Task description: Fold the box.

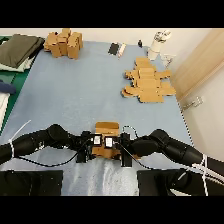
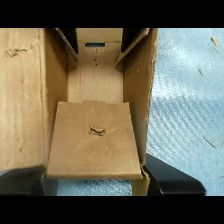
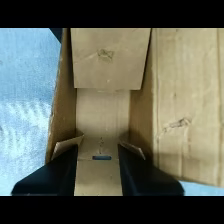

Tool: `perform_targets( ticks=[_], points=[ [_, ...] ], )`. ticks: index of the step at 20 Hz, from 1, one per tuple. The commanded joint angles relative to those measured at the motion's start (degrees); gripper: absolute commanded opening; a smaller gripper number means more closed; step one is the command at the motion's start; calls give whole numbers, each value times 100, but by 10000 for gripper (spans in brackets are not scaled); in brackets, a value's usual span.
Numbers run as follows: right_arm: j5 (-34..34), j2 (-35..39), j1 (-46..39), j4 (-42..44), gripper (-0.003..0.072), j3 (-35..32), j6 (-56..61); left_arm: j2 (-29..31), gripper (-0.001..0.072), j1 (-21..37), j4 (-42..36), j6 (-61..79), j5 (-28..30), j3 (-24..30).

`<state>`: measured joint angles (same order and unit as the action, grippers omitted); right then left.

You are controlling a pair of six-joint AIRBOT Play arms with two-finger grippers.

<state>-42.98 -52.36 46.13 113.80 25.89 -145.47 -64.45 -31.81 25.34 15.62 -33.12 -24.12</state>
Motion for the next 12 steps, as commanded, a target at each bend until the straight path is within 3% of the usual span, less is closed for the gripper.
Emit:
perform_targets(
  ticks=[1, 4, 5, 6, 9, 12],
  points=[
    [-125, 24, -7, -87, 346, 0, 7, -2, 523, 0, -4, -4, 4, 0],
    [-507, 387, -11, -671, 138, 33, 901, -2, 523, 0, -4, -4, 4, 0],
    [-713, 579, -11, -1010, 37, 72, 1617, -2, 523, 0, -4, -4, 4, 0],
    [-868, 774, -11, -1432, 3, 114, 2675, -2, 523, 0, -4, -4, 4, 0],
    [-1751, 1307, -192, -2920, 1, 264, 5963, -2, 523, 0, -4, -4, 4, 0],
    [-2756, 1792, -776, -3174, 1, 275, 7895, -2, 523, 0, -4, -4, 4, 0]
  ],
)
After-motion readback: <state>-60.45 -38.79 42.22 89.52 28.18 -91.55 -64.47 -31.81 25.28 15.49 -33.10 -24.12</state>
